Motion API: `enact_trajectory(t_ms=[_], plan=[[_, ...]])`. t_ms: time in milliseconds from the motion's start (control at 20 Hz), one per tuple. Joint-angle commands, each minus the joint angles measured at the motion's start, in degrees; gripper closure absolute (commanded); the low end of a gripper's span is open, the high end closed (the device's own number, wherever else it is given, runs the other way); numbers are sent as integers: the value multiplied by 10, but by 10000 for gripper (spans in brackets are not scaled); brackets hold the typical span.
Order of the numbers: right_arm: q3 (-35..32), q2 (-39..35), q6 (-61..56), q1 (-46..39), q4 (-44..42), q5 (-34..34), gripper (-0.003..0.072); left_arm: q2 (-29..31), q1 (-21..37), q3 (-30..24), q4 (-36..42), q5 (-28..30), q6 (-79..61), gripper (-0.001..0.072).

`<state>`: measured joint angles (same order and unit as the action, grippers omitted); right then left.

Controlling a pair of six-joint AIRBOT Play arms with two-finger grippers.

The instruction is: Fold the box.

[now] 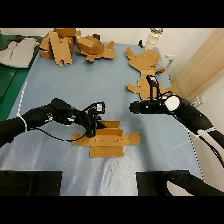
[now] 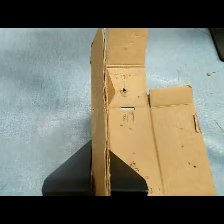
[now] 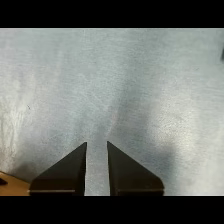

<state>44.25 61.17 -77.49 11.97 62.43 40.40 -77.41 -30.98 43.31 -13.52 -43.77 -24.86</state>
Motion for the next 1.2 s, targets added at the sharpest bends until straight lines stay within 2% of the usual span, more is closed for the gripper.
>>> enact_trajectory(t_ms=[0, 150, 600, 1150], plan=[[0, 0, 0, 1, 4, -4, 491, 0, -5, 0, -2, 13, 0, 698], [0, 0, 0, 1, 8, -4, 491, 0, -5, 0, -2, 14, 0, 698], [0, 0, 0, 1, 8, -4, 491, 0, -4, 28, 12, 91, -43, 698], [0, 0, 0, 1, 9, -4, 491, -2, -5, 11, 33, 59, -42, 699]])
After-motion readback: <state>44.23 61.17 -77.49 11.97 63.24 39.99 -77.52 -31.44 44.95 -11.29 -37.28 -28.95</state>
